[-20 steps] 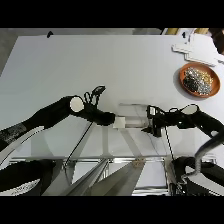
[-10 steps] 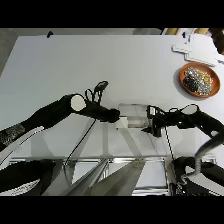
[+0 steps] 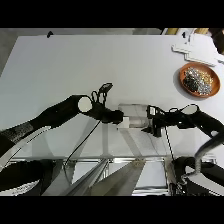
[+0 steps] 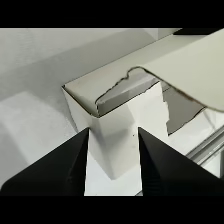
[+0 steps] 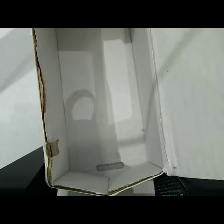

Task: Fold the box and place the chain.

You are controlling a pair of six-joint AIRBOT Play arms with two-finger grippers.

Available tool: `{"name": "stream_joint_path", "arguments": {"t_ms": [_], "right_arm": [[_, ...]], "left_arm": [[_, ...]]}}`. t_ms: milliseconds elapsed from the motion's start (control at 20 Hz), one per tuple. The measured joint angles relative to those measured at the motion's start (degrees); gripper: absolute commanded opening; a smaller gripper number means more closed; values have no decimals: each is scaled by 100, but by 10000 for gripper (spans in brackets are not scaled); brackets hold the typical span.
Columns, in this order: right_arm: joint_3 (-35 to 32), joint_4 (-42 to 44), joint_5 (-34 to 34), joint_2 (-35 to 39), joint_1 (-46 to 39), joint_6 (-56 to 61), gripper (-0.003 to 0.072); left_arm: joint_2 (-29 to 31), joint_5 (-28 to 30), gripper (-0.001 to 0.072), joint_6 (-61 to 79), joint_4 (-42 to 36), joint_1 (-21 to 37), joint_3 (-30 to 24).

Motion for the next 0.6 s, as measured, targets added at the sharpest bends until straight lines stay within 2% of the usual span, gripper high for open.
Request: {"name": "stream_joint_path", "arguments": {"t_ms": [600], "right_arm": [[0,0,4,0,0,2,358]], "left_arm": [[-527,-656,349,-2199,1672,-417,778]]}}
